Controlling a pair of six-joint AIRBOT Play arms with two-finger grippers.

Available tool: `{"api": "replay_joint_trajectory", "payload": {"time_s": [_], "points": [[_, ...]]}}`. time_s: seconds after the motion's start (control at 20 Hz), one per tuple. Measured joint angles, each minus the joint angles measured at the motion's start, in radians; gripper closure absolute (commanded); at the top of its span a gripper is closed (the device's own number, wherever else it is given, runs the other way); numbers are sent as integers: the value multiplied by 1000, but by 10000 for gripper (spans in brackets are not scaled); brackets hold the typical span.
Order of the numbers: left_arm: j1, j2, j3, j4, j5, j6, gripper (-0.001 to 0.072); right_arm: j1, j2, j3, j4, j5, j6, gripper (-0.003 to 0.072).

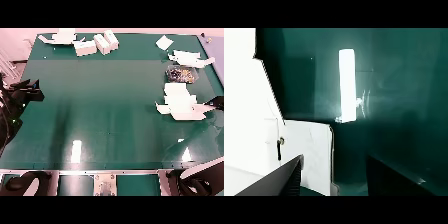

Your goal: Fold the box and place the chain.

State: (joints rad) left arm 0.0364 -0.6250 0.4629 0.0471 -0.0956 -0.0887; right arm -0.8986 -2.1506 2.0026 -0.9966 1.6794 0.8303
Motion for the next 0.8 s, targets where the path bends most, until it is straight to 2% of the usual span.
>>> {"api": "replay_joint_trajectory", "payload": {"time_s": [0.45, 0.6, 0.65, 0.7, 0.8], "points": [[0, 0, 0, 0, 0, 0, 374, 9, -75, -3, 95, 85, -29, 257], [0, 0, 0, 0, 0, 0, 375, 10, -98, -3, 97, 101, -34, 388], [0, 0, 0, 0, 0, 0, 374, 10, -103, -3, 95, 104, -40, 489], [0, 0, 0, 0, 0, 0, 374, 10, -107, -4, 92, 106, -40, 520], [0, 0, 0, 0, 0, 0, 374, 11, -111, -6, 89, 112, -45, 526]]}}
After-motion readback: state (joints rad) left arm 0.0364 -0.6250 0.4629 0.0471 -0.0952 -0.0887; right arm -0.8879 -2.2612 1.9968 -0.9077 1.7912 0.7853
